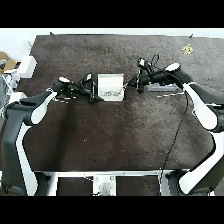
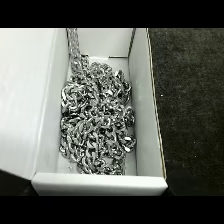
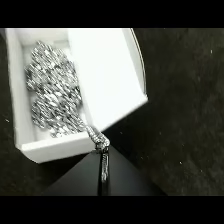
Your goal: Fold the box and place the chain.
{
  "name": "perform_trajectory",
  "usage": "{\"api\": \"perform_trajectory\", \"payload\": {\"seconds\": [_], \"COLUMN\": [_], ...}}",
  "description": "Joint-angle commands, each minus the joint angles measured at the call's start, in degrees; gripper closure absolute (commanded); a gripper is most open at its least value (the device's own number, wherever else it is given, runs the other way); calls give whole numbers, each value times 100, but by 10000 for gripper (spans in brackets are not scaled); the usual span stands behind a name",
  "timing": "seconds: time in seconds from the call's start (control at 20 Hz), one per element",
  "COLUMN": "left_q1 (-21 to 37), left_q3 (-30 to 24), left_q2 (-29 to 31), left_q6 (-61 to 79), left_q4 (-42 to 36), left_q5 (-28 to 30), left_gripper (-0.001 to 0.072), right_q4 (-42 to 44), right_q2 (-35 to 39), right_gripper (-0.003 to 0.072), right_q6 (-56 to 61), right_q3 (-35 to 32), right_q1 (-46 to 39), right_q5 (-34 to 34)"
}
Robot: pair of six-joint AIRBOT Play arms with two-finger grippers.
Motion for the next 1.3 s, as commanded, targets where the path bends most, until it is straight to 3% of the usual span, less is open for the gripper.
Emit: {"api": "perform_trajectory", "payload": {"seconds": [0.0,0.3,0.35,0.4,0.45,0.55,0.95,1.05,1.25], "left_q1": [4,2,2,2,2,4,4,4,4], "left_q3": [2,2,2,2,2,2,2,2,2], "left_q2": [-2,-2,-2,-2,-2,-2,-2,-2,-2], "left_q6": [0,0,-2,0,-2,0,0,0,0], "left_q4": [0,0,0,0,0,0,0,0,0], "left_q5": [0,2,2,2,2,2,2,2,2], "left_gripper": [352,352,351,352,352,352,351,352,351], "right_q4": [234,326,-39,-463,-813,-973,-752,-754,-708], "right_q2": [422,868,868,868,868,894,1038,881,111], "right_gripper": [686,685,622,411,299,433,437,514,552], "right_q6": [439,750,981,1360,1801,2247,3786,4046,4172], "right_q3": [-2,-11,-22,-22,-22,-17,216,450,1250], "right_q1": [111,949,1069,1141,1158,1071,151,44,13], "right_q5": [485,48,-238,-592,-946,-1237,-1663,-1665,-1040]}}
